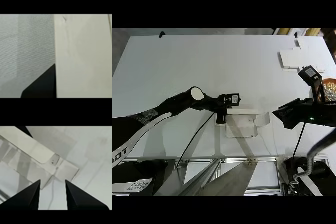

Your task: Fold the box and place the chain.

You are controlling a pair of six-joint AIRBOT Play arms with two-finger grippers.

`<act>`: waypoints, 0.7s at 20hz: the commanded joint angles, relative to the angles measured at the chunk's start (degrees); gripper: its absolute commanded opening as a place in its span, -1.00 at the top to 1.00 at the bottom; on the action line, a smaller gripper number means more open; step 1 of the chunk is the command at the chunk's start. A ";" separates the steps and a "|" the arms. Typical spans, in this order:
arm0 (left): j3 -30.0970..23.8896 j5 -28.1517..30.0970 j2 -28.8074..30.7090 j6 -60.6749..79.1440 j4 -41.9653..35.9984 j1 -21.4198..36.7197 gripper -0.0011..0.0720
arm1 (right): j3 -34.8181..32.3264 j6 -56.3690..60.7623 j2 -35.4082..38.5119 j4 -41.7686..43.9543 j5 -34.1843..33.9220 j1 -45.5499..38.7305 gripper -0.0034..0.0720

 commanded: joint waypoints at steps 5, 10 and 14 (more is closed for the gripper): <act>-0.04 -0.04 -1.42 0.09 0.42 -0.04 0.96 | -0.02 0.04 0.04 -0.15 0.02 0.04 0.01; -0.04 -0.17 -1.33 0.07 0.42 -0.04 0.96 | -0.02 0.02 0.04 -0.15 0.02 0.04 0.01; -0.04 -1.51 -0.35 -3.80 0.96 -0.04 0.96 | -0.04 0.02 0.04 -0.15 0.02 0.04 0.01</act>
